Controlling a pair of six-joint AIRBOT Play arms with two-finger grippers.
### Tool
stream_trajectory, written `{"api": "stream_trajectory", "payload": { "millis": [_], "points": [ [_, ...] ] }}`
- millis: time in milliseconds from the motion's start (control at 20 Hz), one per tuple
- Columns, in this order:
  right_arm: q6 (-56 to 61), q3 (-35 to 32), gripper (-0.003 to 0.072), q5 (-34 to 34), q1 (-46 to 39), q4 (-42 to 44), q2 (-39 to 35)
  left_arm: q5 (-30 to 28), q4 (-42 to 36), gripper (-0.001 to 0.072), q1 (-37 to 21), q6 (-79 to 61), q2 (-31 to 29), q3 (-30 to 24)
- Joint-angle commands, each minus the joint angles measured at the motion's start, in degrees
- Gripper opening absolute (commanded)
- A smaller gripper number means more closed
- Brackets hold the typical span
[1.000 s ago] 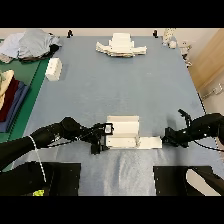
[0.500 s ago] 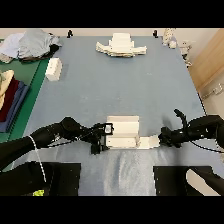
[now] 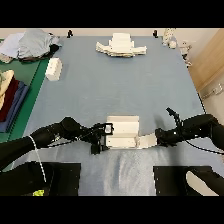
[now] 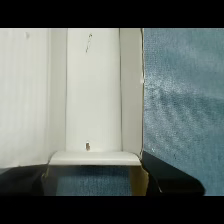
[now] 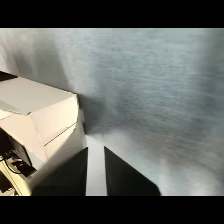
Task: Fold the box.
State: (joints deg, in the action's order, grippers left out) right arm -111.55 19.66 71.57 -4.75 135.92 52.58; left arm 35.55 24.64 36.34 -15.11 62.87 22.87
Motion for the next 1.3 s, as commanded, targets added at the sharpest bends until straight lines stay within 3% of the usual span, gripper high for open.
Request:
{"api": "stream_trajectory", "payload": {
  "millis": [0,50,100,150,400,500,750,900,1250],
  "points": [
    [0.48,1.33,0.0181,2.54,0.48,0.59,-2.27,-0.02,0.0,0.0508,0.0,0.0,0.02,0.04],
    [1.03,2.1,0.0193,2.91,0.5,0.61,-2.8,-0.02,0.0,0.0508,0.0,0.0,0.02,0.04],
    [1.18,2.86,0.0302,3.1,0.55,0.63,-3.21,-0.02,0.0,0.0508,0.0,0.0,0.02,0.04],
    [1.66,3.54,0.036,3.41,0.87,0.63,-3.52,-0.02,0.0,0.0508,0.0,0.0,0.02,0.04],
    [2.1,4.07,0.0365,3.48,5.64,1.75,-3.61,-0.02,0.0,0.0507,0.0,0.0,0.02,0.04],
    [2.08,4.35,0.0421,2.95,7.91,2.32,-3.61,-0.02,0.0,0.0508,0.0,0.0,0.02,0.04],
    [5.68,5.53,0.042,-4.92,14.91,2.05,-3.58,-0.02,0.0,0.0508,0.0,0.0,0.02,0.04],
    [12.44,7.34,0.0419,-8.61,19.82,-2.95,-3.34,-0.02,0.0,0.0508,0.0,0.0,0.02,0.04],
    [30.1,14.08,0.0415,-9.18,31.78,-16.87,0.39,-0.02,0.0,0.0508,0.0,0.0,0.02,0.04]
  ]
}}
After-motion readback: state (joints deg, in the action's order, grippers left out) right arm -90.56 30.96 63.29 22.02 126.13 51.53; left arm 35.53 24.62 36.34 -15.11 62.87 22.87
